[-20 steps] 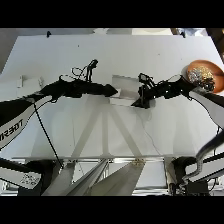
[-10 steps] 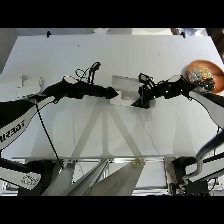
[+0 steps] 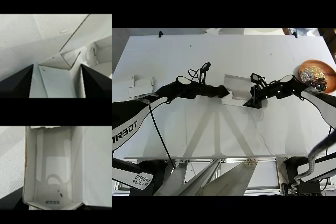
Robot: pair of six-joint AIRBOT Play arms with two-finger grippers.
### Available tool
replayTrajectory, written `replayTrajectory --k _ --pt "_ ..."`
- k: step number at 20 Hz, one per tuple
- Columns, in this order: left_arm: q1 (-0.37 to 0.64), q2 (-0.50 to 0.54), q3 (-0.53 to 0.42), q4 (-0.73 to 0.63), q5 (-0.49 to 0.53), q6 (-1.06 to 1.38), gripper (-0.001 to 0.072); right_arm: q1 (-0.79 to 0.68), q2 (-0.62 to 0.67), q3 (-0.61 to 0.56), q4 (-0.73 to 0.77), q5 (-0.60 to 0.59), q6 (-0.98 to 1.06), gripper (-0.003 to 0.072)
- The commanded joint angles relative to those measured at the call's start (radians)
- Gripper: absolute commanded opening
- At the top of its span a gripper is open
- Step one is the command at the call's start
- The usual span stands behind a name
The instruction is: Fold the box and place the chain.
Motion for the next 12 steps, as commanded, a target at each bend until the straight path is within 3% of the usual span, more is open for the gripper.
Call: replayTrajectory --k 1,4,6,12 --pt "-0.015 0.009 0.000 0.043 0.047 -0.026 0.0633 0.001 0.000 0.001 0.000 0.000 -0.001 0.0339" --pt "-0.018 0.030 0.001 0.115 0.048 -0.076 0.0619 0.001 0.000 0.001 0.000 0.000 -0.001 0.0339" --pt "-0.018 0.052 0.001 0.203 0.047 -0.108 0.0554 0.001 0.000 0.001 0.000 0.000 -0.001 0.0339" --pt "-0.037 0.073 0.034 0.399 0.003 -0.261 0.0562 0.001 0.000 0.001 0.000 0.000 -0.001 0.0339"
